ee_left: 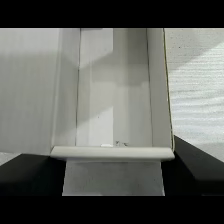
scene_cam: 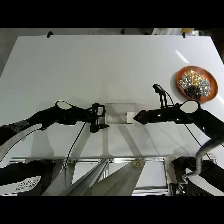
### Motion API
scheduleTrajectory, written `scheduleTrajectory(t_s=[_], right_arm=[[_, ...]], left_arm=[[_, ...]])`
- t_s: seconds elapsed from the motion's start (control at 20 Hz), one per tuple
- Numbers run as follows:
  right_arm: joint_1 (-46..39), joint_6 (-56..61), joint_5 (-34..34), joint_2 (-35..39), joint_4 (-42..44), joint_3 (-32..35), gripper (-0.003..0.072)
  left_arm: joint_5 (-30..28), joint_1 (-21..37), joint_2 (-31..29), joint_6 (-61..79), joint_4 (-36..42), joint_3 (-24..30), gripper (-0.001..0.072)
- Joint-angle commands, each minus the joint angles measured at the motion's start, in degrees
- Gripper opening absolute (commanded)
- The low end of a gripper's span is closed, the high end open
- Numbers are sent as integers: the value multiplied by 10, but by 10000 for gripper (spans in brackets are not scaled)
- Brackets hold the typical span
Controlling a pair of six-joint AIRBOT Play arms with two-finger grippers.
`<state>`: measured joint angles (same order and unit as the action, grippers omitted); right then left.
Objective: Fold the box and place the chain.
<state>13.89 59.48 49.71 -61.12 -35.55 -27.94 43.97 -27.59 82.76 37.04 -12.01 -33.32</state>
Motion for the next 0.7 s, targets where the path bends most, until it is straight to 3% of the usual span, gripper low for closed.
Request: scheduleTrajectory(t_s=[0.0, 0.3, 0.65], right_arm=[[42, 118, -32, 1, -52, -32, 349], [145, 449, -1, -36, -352, -124, 349], [238, 557, 34, -115, -431, -201, 349]], left_arm=[[0, 0, 0, 0, 0, 0, 253], [0, 0, 0, 0, 0, 0, 253], [0, 0, 0, 0, 0, 0, 253]])
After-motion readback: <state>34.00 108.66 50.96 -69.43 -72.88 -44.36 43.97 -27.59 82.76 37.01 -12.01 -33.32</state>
